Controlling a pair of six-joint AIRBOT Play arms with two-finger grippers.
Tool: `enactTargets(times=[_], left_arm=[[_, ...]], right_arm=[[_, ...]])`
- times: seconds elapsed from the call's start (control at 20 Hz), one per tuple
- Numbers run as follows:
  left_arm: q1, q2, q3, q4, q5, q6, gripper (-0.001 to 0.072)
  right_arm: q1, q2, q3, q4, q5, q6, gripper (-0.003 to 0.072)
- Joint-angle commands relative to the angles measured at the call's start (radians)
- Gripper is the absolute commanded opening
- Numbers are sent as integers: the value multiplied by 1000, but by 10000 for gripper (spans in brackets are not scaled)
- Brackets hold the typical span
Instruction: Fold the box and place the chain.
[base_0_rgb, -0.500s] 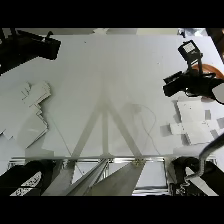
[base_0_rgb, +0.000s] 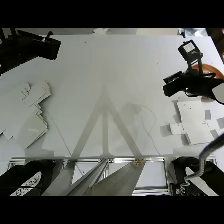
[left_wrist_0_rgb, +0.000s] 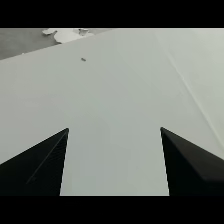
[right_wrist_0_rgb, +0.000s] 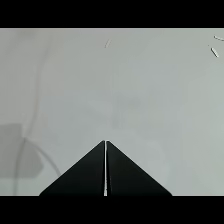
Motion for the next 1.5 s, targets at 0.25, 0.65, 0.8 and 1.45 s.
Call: enactTargets(times=[0.25, 0.65, 0.8, 1.45], left_arm=[[-1, 0, 1, 0, 0, 0, 636], [-1, 0, 1, 0, 0, 0, 636], [-1, 0, 1, 0, 0, 0, 636], [-1, 0, 1, 0, 0, 0, 636]], right_arm=[[0, 5, 6, 105, -100, 37, 8], [-1, 148, 229, -249, 27, 142, 47], [-78, 184, 262, -532, 164, 300, 200], [-778, -196, 262, -474, 327, 201, 315]])
